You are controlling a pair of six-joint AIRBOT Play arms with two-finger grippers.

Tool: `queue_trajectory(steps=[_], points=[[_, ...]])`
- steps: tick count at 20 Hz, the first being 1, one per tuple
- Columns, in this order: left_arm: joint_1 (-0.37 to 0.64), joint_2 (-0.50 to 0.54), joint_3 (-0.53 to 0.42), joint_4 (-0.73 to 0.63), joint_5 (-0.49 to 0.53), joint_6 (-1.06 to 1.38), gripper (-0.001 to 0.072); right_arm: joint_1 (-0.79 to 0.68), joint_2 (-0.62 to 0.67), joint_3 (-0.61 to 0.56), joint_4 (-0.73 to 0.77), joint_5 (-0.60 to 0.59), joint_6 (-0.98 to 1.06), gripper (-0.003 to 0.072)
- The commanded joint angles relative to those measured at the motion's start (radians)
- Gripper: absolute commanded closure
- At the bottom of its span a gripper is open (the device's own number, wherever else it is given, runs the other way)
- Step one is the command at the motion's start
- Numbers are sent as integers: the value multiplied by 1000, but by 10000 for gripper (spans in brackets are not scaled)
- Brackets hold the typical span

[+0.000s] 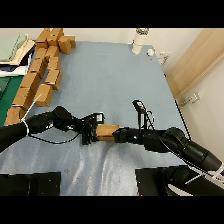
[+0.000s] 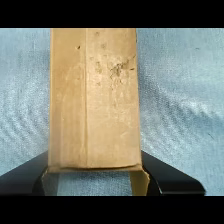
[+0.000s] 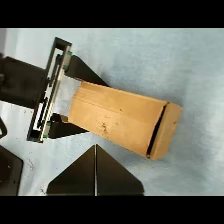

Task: Fold the box.

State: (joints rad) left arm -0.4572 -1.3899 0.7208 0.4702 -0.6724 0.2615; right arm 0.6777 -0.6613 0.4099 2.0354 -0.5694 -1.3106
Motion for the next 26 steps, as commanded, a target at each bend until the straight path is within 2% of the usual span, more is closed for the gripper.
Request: queue_trajectory(steps=[1,5,18,26], points=[[0,0,0,0,0,0,306,-16,-41,-23,121,40,-43,684],[0,0,0,0,0,0,306,-14,-94,-23,138,69,-61,684],[0,0,0,0,0,0,306,-14,-142,-24,140,93,-67,683],[0,0,0,0,0,0,306,4,-122,-23,161,117,-71,684]])
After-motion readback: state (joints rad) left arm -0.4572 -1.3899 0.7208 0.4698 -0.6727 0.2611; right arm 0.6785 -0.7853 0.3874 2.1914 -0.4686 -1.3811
